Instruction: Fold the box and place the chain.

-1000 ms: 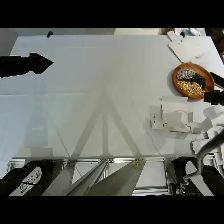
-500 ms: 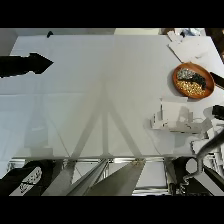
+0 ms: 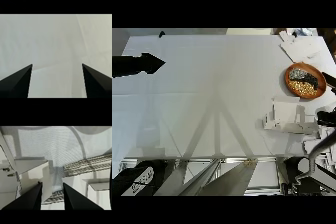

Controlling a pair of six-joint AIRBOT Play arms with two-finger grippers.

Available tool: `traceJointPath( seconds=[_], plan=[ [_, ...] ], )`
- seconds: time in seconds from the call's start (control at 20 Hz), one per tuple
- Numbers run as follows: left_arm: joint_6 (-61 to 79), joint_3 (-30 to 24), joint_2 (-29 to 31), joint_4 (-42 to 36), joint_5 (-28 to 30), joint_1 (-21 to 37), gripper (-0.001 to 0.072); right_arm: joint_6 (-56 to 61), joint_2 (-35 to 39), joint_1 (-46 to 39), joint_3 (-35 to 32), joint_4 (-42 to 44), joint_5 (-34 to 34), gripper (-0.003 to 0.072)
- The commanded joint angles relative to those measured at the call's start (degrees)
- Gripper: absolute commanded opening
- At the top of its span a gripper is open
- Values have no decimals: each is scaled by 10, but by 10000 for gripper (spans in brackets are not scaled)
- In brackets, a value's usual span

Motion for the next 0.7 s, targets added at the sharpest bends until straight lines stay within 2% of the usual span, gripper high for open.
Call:
traceJointPath(
  seconds=[0.0,0.25,0.4,0.55,0.65],
  plan=[
    [0,0,0,0,0,0,694,-10,-7,-1,9,7,-12,299],
    [0,0,0,0,0,0,694,-5,-7,-1,42,31,-18,299],
    [0,0,0,0,0,0,694,-11,-7,-1,45,72,-16,299],
    [0,0,0,0,0,0,694,-12,-7,-1,47,74,-11,300],
    [0,0,0,0,0,0,694,-30,-7,-1,47,73,6,338]
  ],
)
